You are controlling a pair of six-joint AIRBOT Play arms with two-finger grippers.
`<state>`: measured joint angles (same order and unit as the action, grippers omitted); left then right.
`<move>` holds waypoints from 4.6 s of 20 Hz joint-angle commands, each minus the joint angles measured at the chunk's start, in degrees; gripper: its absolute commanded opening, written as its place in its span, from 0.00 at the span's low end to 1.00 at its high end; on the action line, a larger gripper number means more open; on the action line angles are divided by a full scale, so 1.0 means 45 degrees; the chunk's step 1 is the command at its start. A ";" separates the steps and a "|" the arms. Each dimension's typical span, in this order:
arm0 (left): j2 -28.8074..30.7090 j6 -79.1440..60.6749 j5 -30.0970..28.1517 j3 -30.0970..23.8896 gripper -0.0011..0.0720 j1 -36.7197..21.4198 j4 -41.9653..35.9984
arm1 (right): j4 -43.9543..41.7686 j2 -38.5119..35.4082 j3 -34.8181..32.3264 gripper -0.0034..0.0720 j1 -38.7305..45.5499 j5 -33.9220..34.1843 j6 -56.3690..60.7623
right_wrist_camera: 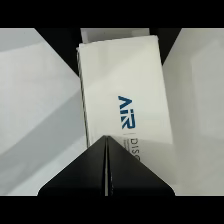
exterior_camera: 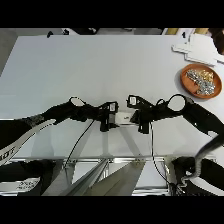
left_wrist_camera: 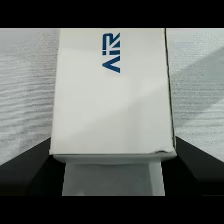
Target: Fold the box and place the chain.
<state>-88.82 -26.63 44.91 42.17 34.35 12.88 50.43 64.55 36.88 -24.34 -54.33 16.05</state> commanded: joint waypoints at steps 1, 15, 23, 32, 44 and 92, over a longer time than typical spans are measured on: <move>0.0005 0.0010 -0.0019 0.0010 0.13 -0.0005 -0.0010 | 0.0121 0.0452 -0.0097 0.07 -0.0015 -0.0165 -0.0005; 0.0005 0.0010 -0.0019 0.0010 0.13 -0.0005 -0.0010 | -0.0204 -0.1875 -0.0073 0.07 0.0136 0.0607 0.1234; 0.0005 0.0010 -0.0019 0.0010 0.13 -0.0010 -0.0010 | 0.6547 -0.3065 -0.0267 0.07 0.3614 -0.0515 1.2590; 0.0005 0.0010 -0.0019 0.0010 0.13 -0.0005 -0.0010 | 0.7834 -0.2769 -0.0831 0.07 0.4551 -0.1282 1.3765; 0.0029 -0.0005 0.0321 0.0010 0.13 -0.0010 -0.0087 | 0.7834 -0.2769 -0.0831 0.07 0.4551 -0.1282 1.3765; 0.5853 1.8593 0.2322 -0.0432 0.97 -1.4178 1.3352 | 0.7834 -0.2769 -0.0831 0.07 0.4551 -0.1273 1.3765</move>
<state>-65.63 56.51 55.42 40.29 -30.17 72.60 85.69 52.07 33.17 -3.88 -60.03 77.97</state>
